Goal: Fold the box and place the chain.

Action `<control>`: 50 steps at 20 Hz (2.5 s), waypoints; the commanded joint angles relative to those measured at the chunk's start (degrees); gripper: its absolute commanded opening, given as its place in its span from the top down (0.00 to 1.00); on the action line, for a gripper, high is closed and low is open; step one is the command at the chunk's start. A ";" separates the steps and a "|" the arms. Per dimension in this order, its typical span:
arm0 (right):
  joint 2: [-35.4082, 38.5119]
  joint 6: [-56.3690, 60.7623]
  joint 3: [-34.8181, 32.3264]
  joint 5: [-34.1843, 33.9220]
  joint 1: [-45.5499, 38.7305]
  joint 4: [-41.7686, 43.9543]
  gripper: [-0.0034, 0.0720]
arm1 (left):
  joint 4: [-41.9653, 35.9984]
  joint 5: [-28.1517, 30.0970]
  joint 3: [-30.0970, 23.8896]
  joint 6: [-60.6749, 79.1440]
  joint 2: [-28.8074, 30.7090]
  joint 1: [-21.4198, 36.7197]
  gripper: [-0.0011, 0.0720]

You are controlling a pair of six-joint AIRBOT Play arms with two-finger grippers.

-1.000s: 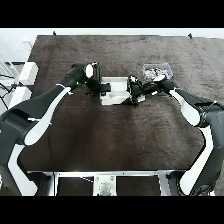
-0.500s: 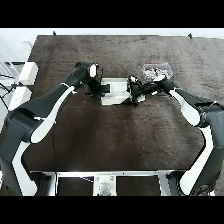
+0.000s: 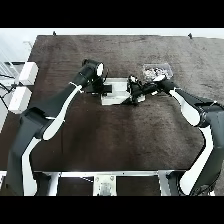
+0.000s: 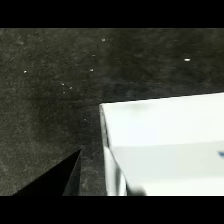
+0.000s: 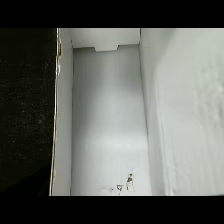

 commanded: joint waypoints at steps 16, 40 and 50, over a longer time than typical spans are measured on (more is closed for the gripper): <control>0.00 0.00 -0.02 0.02 0.00 0.00 0.30 | 0.92 -2.89 0.81 -0.76 -2.03 -0.20 0.96; 0.00 0.00 -0.02 0.00 0.00 0.00 0.30 | -2.84 -6.80 1.09 30.47 9.31 4.15 0.10; 0.00 0.02 -0.02 0.02 0.00 0.00 0.30 | -10.38 -0.02 -0.72 46.27 13.73 8.70 0.91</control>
